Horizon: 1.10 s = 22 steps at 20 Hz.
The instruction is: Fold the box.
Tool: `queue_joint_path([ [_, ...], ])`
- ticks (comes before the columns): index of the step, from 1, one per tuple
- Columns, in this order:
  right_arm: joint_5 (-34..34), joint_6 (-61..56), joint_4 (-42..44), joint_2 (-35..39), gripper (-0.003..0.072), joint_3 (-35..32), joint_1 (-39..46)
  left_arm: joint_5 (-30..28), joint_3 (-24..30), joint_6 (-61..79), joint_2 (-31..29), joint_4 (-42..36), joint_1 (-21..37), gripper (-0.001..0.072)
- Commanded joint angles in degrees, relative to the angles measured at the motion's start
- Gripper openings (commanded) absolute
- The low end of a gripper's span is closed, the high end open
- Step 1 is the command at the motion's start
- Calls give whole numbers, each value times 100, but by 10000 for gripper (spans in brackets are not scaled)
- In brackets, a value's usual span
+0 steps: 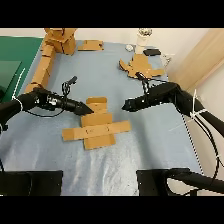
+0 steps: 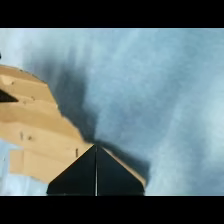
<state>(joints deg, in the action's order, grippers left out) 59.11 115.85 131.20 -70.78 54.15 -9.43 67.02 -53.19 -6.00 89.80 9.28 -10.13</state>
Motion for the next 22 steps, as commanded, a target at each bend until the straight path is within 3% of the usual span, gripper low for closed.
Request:
queue_joint_path([
  [1,754,-247,-186,87,4,223,-153,-380,-11,1005,-321,-389,-350,11],
  [3,682,-442,-299,278,4,37,-501,-503,177,1554,-446,-732,-485,11],
  [6,103,-1268,-1123,590,4,-280,-1045,-444,645,2225,-444,-1204,-623,12],
  [10,-697,-1952,-1873,791,4,-376,-1464,-337,1130,2535,-444,-1228,-916,12],
  [15,-870,-1989,-1947,791,4,-376,-1497,-81,1172,2592,-457,-1185,-1084,12],
  [22,-1071,-2037,-2065,800,4,-376,-1497,-466,1172,2275,-466,-935,-479,12],
])
